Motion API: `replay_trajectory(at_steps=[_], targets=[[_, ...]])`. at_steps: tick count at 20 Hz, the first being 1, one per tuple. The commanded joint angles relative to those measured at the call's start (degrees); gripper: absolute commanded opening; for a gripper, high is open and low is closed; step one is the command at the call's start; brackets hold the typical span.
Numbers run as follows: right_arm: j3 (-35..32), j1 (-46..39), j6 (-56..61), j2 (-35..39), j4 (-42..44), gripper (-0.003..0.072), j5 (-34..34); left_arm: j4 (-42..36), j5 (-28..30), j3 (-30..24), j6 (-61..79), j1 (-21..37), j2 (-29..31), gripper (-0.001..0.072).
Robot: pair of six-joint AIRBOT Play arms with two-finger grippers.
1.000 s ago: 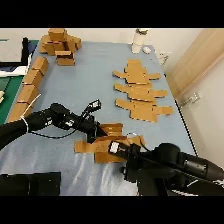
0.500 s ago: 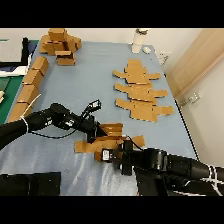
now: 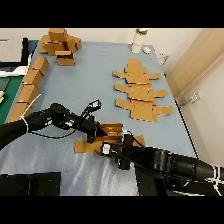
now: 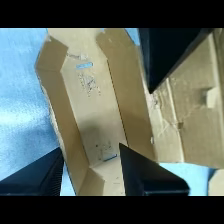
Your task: Fold the box.
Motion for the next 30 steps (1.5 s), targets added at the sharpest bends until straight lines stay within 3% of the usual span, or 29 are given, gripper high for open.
replay_trajectory(at_steps=[1,7,9,14,23,25,27,29,30], targets=[[0.11,-0.04,0.92,0.28,1.44,0.0506,-0.42,0.0,-0.04,-0.02,0.04,0.0,-0.02,0.0013],[-0.13,-0.31,4.59,2.82,1.18,0.0527,-1.66,0.0,-0.04,-0.02,0.04,0.0,-0.02,0.0013],[-1.14,-2.45,4.48,5.73,-0.81,0.0716,-1.7,0.02,-0.04,-0.02,0.02,0.0,-0.02,0.0013],[-3.39,-6.75,1.44,10.38,-2.03,0.0716,-0.37,0.0,-0.02,-0.02,0.02,0.0,-0.02,0.0013],[-4.13,-10.34,-7.32,10.51,-0.96,0.0716,2.47,0.02,-0.04,-0.02,0.02,0.0,-0.02,0.0013],[-4.35,-15.69,-16.39,10.23,6.32,0.0716,7.45,0.0,-0.04,-0.02,0.02,0.0,-0.02,0.0013],[-4.35,-23.63,-37.55,8.9,25.75,0.0716,7.96,0.0,-0.02,-0.02,0.04,0.0,-0.02,0.0013],[-4.11,-33.51,-61.22,6.27,47.52,0.0716,4.11,0.0,-0.02,-0.02,0.02,0.0,-0.02,0.0013],[-3.67,-37.59,-69.05,4.63,53.81,0.0716,1.42,0.0,-0.02,-0.02,0.04,0.0,-0.02,0.0013]])
